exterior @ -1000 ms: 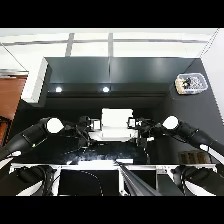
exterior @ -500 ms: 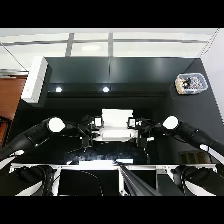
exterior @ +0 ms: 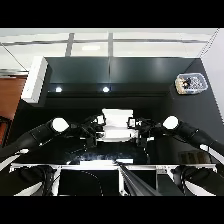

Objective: Fold the box and place the chain.

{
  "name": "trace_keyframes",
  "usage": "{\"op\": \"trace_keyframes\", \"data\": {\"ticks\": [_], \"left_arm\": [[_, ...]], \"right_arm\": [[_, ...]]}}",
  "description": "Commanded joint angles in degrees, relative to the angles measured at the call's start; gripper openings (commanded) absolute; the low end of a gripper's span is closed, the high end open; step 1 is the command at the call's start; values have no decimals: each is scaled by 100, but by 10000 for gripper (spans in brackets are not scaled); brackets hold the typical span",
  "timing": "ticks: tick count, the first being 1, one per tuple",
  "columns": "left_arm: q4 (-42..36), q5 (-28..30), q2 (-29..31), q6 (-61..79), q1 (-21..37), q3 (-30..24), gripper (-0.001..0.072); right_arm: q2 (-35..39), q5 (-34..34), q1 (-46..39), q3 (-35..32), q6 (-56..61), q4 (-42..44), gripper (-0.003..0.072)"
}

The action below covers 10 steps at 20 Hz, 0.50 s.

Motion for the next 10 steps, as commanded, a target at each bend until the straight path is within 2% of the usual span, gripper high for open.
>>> {"op": "trace_keyframes", "data": {"ticks": [1,5,10], "left_arm": [[-389,26,-122,4,-9,-2,218],[-841,26,-125,111,-11,-2,218],[-293,4,-125,107,-11,-2,218]], "right_arm": [[0,0,2,-2,7,9,130],[0,0,2,-2,4,9,129],[0,0,2,-2,4,9,130]]}}
